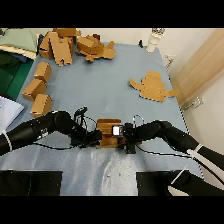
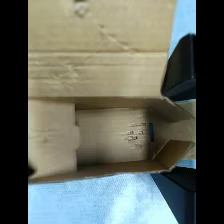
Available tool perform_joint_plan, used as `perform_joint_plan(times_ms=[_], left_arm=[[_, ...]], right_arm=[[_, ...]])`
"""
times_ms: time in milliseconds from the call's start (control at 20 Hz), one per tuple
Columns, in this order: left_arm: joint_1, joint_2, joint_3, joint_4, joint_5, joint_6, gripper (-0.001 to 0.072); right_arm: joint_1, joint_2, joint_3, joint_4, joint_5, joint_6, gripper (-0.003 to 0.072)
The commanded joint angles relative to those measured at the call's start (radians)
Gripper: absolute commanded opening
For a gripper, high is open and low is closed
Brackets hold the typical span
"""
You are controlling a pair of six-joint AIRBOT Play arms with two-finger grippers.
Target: Fold the box.
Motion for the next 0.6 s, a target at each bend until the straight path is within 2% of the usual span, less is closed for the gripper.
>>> perform_joint_plan(times_ms=[0,200,550], left_arm=[[-0.001,-0.005,0.007,0.015,0.037,-0.051,0.0293],[-0.001,-0.005,0.007,0.003,0.134,-0.051,0.0292],[-0.020,-0.012,0.007,0.009,0.161,-0.048,0.0294]], right_arm=[[-0.001,0.000,0.000,-0.002,-0.001,0.000,0.0541],[-0.001,0.000,0.000,-0.002,-0.001,0.000,0.0541],[-0.001,0.000,0.000,-0.002,0.000,0.000,0.0541]])
